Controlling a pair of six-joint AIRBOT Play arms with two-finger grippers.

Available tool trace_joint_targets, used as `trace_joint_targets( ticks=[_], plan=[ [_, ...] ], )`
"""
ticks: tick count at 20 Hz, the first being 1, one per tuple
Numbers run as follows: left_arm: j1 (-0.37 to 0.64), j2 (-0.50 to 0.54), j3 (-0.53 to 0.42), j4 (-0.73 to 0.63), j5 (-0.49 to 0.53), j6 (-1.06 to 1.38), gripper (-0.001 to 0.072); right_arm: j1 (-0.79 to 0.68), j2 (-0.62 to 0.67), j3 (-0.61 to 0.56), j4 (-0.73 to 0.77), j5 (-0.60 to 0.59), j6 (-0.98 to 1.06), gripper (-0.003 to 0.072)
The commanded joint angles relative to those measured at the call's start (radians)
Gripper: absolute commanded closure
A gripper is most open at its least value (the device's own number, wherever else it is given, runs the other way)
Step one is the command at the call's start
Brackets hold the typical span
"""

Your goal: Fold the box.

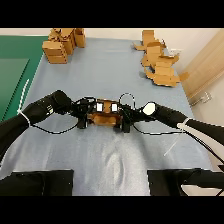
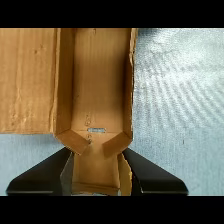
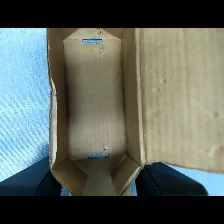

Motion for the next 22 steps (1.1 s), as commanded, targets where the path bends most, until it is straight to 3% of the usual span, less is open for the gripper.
trace_joint_targets(
  ticks=[1,3,4,11,12,22],
  plan=[
    [-0.006,-0.017,0.001,-0.01,0.01,-0.001,0.0327,-0.001,0.0,0.0,0.0,0.001,0.0,0.009],
    [-0.006,-0.017,0.001,-0.013,0.01,0.0,0.0364,0.0,0.0,0.0,0.0,0.001,0.0,0.009],
    [-0.006,-0.017,0.001,-0.013,0.011,0.0,0.0474,0.0,0.0,0.0,0.0,0.001,0.0,0.009],
    [-0.041,-0.017,0.001,-0.021,0.046,0.0,0.0514,-0.001,0.0,0.0,0.0,0.001,0.0,0.0091],
    [-0.053,-0.017,0.001,-0.021,0.056,0.0,0.0691,-0.001,0.0,0.0,0.0,0.001,0.0,0.0092],
    [-0.06,-0.008,0.001,0.019,0.093,-0.038,0.0696,0.0,0.0,0.0,-0.002,0.003,0.0,0.01]
  ],
)
